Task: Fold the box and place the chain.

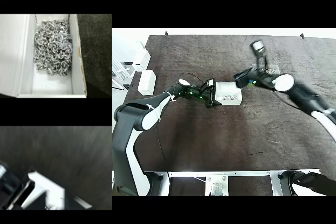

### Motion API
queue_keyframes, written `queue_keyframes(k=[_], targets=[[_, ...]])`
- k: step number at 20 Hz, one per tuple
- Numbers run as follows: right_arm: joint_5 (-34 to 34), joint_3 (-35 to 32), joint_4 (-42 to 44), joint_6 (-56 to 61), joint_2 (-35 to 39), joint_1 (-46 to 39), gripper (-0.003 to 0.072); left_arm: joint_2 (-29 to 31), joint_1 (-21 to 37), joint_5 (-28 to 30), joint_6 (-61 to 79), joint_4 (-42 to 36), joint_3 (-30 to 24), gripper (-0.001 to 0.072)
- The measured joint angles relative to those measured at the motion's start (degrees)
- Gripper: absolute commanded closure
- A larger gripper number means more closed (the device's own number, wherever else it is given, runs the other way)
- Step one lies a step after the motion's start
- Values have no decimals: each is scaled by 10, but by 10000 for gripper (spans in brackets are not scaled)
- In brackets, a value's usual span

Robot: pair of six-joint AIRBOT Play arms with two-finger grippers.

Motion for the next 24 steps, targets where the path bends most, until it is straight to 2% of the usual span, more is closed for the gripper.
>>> queue_keyframes(k=[4, 7, 12, 14, 18, 24], targets=[[6, 2, -37, -10, 82, -71, 589, 0, 0, 0, 0, 0, 0, 305], [27, 3, -15, -40, 77, -138, 589, 0, 0, 0, 0, 0, 0, 305], [135, 52, 156, -208, -57, -208, 588, 0, 0, 0, 0, 0, 0, 305], [186, 88, 201, -248, -120, -217, 552, 0, 0, 0, 0, 0, 0, 305], [255, 144, 240, -305, -204, -214, 555, 0, 0, 0, 0, 0, 0, 305], [287, 193, 257, -345, -256, -176, 556, 0, 0, 1, 0, 0, 0, 305]])
